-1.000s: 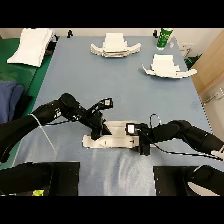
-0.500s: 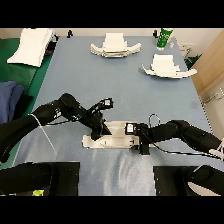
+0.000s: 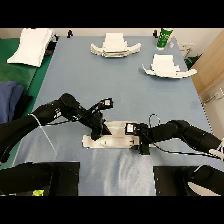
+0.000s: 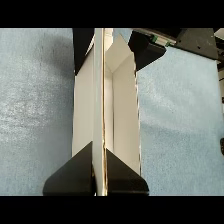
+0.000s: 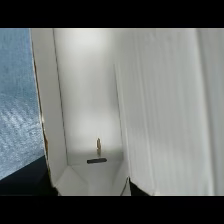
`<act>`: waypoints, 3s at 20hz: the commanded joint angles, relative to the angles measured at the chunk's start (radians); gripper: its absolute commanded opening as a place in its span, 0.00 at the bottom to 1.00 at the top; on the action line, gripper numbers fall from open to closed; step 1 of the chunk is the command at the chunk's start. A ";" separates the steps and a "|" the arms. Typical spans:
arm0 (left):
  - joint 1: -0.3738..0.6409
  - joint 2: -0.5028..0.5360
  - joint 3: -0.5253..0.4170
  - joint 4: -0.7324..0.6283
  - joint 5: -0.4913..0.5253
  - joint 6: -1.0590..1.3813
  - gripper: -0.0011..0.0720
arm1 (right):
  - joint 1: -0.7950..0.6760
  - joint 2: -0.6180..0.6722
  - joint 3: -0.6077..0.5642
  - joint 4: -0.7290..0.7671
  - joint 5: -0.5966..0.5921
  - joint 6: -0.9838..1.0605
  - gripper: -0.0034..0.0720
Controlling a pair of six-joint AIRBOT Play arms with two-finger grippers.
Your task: Fold the box.
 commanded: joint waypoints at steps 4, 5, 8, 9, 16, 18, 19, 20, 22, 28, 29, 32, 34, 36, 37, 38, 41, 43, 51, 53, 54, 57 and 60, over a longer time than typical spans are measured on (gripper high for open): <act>0.001 0.000 0.001 -0.018 0.011 0.001 0.03 | 0.000 -0.001 0.000 -0.005 -0.002 0.000 0.72; 0.001 0.000 0.001 -0.021 0.009 0.000 0.03 | 0.000 -0.001 0.000 -0.005 -0.002 0.000 0.72; -0.004 0.000 0.001 -0.039 0.015 0.000 0.03 | 0.000 -0.001 0.000 -0.005 -0.002 0.000 0.72; -0.006 0.000 0.001 -0.039 0.018 0.000 0.03 | 0.000 -0.001 0.000 -0.005 -0.002 0.000 0.72; 0.013 0.014 0.002 -0.016 -0.014 -0.162 0.63 | 0.000 -0.001 0.000 -0.005 -0.002 0.000 0.72; 0.035 0.054 0.002 0.060 -0.056 -0.252 0.63 | 0.000 -0.001 0.000 -0.005 -0.002 0.000 0.72; 0.050 0.083 0.002 0.112 -0.072 -0.314 0.63 | 0.000 -0.001 0.000 -0.005 -0.002 0.000 0.72; 0.068 0.120 0.002 0.172 -0.089 -0.386 0.72 | 0.000 -0.001 0.000 -0.005 -0.002 0.000 0.72; 0.101 0.195 0.002 0.286 -0.128 -0.546 0.78 | 0.000 -0.001 0.000 -0.005 -0.002 0.000 0.72; 0.068 0.296 0.001 0.246 -0.338 -0.893 0.03 | 0.000 -0.001 0.000 -0.005 -0.002 0.000 0.72; 0.026 0.290 0.001 0.187 -0.324 -0.909 0.03 | 0.000 -0.001 0.000 -0.005 -0.002 0.000 0.72; -0.115 0.251 0.002 0.088 -0.127 -0.969 0.03 | 0.000 -0.001 0.000 -0.005 -0.002 0.000 0.72; -0.129 0.211 0.005 0.041 -0.005 -0.996 0.03 | 0.000 -0.001 0.000 -0.005 -0.002 0.000 0.72; -0.106 0.170 0.014 -0.019 0.087 -0.997 0.03 | 0.000 -0.001 0.000 -0.005 -0.002 0.000 0.72; -0.091 0.151 0.016 -0.025 0.136 -1.024 0.03 | 0.000 -0.001 0.000 -0.005 -0.002 0.000 0.72; -0.078 0.136 0.016 -0.018 0.173 -1.050 0.03 | 0.000 -0.001 0.000 -0.005 -0.002 0.000 0.72; -0.037 0.093 0.016 0.018 0.206 -1.126 0.03 | 0.000 -0.001 0.000 -0.005 -0.002 0.000 0.72; -0.023 0.069 0.016 0.076 0.206 -1.191 0.03 | 0.000 -0.001 0.000 -0.005 -0.002 0.000 0.72; -0.024 -0.021 0.016 0.126 0.159 -1.245 0.03 | 0.000 -0.001 0.000 -0.005 -0.002 0.000 0.72; -0.024 -0.024 0.016 0.126 0.161 -1.243 0.03 | 0.000 -0.001 0.000 -0.005 -0.002 0.000 0.72; -0.024 -0.028 0.016 0.126 0.161 -1.241 0.03 | 0.000 -0.001 0.000 -0.005 -0.002 0.000 0.72; -0.024 -0.034 0.016 0.126 0.183 -1.237 0.03 | 0.000 -0.001 0.000 -0.006 -0.002 0.000 0.72; -0.008 0.002 0.016 0.134 0.169 -1.185 0.03 | 0.000 -0.001 0.000 -0.006 -0.002 0.000 0.72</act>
